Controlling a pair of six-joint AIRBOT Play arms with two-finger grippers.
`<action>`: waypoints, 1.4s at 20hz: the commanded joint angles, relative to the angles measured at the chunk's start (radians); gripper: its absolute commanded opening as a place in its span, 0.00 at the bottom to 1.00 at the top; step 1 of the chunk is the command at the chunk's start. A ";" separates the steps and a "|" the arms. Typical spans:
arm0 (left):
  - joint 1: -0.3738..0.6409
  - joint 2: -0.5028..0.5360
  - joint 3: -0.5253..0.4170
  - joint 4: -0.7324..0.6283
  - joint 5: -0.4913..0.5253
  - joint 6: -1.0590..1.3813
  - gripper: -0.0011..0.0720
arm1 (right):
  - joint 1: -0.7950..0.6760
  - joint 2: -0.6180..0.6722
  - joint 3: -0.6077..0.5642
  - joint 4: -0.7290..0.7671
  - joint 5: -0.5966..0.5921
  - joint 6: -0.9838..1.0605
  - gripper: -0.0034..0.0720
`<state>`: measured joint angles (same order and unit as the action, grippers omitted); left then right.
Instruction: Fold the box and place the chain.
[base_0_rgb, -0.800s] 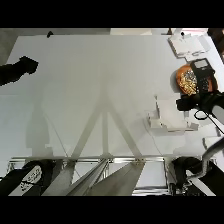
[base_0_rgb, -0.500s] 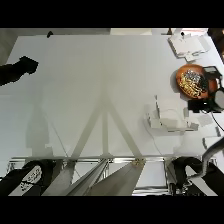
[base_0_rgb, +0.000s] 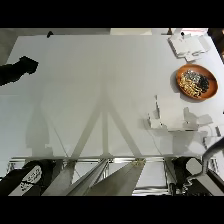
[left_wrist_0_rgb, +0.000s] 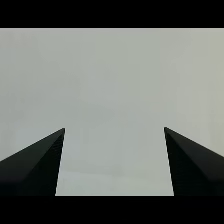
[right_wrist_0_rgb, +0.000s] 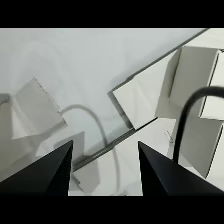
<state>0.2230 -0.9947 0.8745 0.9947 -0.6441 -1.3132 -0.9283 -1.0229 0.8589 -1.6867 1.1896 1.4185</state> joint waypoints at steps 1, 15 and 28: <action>0.000 0.001 0.000 0.000 0.000 0.000 0.96 | -0.148 -0.150 0.072 0.190 0.056 -0.212 0.59; 0.000 0.001 0.000 0.000 0.000 0.000 0.96 | -0.128 -0.497 0.149 0.472 0.108 -0.369 0.46; 0.000 0.001 0.000 0.000 0.000 0.000 0.96 | -0.128 -0.515 0.149 0.468 0.141 -0.379 0.41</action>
